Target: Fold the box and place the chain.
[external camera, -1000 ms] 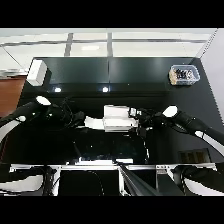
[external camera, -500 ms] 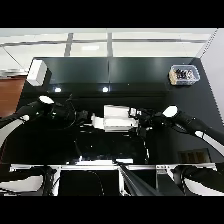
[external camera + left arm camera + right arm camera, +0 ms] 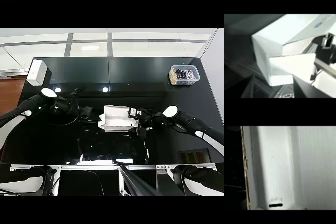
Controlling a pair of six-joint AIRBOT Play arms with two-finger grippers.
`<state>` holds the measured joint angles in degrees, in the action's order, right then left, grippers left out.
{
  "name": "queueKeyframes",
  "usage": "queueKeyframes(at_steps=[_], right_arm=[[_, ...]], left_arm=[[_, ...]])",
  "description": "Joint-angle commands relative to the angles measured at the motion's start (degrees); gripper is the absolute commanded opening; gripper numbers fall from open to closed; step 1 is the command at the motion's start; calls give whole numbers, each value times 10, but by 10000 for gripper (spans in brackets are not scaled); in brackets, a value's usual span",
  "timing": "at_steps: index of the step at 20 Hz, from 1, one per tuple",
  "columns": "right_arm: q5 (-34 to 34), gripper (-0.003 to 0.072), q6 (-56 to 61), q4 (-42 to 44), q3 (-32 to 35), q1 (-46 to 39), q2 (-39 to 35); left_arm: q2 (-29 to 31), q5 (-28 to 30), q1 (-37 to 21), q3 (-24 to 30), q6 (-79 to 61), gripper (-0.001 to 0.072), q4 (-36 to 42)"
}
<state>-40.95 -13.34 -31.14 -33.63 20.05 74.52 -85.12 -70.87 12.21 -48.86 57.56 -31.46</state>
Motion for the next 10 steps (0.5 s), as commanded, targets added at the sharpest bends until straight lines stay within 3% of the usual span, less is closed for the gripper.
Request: queueKeyframes(at_steps=[1,5,9,10], right_arm=[[0,136,0,0,0,1,0],[0,136,0,0,0,1,0],[0,136,0,0,0,1,0],[0,136,0,0,0,1,0]], left_arm=[[1,28,60,-53,53,500,-69],[1,34,118,-102,167,500,-166],[1,44,136,-112,211,481,-179],[1,45,139,-113,222,441,-180]])
